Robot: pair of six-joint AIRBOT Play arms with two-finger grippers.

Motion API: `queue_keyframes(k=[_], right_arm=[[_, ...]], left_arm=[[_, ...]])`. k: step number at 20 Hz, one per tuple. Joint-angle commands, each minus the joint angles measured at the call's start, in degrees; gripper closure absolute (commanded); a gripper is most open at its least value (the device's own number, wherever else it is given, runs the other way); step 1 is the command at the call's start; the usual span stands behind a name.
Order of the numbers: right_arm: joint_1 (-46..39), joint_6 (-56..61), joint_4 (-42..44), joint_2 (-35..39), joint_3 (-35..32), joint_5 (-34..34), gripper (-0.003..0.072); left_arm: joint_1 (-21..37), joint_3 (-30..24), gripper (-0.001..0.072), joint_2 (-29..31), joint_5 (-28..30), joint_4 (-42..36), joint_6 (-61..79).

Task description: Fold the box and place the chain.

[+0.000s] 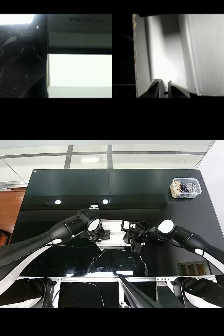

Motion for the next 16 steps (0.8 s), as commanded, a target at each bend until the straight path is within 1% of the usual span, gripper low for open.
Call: queue_keyframes(k=[1,2,3,4,5,6,7,8,9,10,11,13,16], right_arm=[[0.1,1.2,1.0,-0.6,0.0,-0.9,0.0557],[0.1,2.0,0.9,-0.6,0.0,-0.8,0.0554],[0.1,3.1,1.1,-0.6,0.0,-1.0,0.0407],[0.1,3.9,1.1,-0.6,0.0,-1.0,0.0335],[0.1,5.2,0.9,-0.6,0.0,-0.7,0.0511],[0.1,6.3,0.9,-0.6,0.0,-0.4,0.0533],[0.1,7.6,1.1,-0.6,0.0,-0.4,0.0362],[0.1,8.3,1.3,-0.6,0.0,-0.3,0.0315],[0.1,9.1,1.3,-0.6,0.0,-0.2,0.0398],[0.0,10.3,0.8,-0.6,0.0,-0.1,0.0681],[0.0,12.9,0.4,-0.4,0.0,-0.3,0.0672],[-1.3,23.7,-1.2,1.0,0.3,0.8,0.0673],[-7.2,43.2,-9.8,6.6,2.9,10.4,0.0673]], left_arm=[[0.0,0.0,0.0680,0.0,0.1,0.0,0.0],[0.0,0.0,0.0681,0.0,0.1,0.0,0.0],[0.0,0.0,0.0681,0.0,0.1,0.0,0.0],[0.0,0.0,0.0680,0.0,0.1,0.0,0.0],[0.0,0.0,0.0681,0.0,0.1,0.0,0.0],[0.0,0.0,0.0680,0.0,0.1,0.0,0.0],[0.0,0.0,0.0681,0.0,0.1,0.0,0.0],[0.0,0.0,0.0680,0.0,0.1,0.0,0.0],[0.0,0.0,0.0681,0.0,0.1,0.0,0.0],[0.0,0.0,0.0680,0.0,0.1,0.0,0.0],[0.0,0.0,0.0680,0.0,0.2,0.0,0.0],[0.0,0.0,0.0681,0.0,0.1,0.0,0.0],[0.0,0.0,0.0680,0.0,0.1,0.0,0.0]])
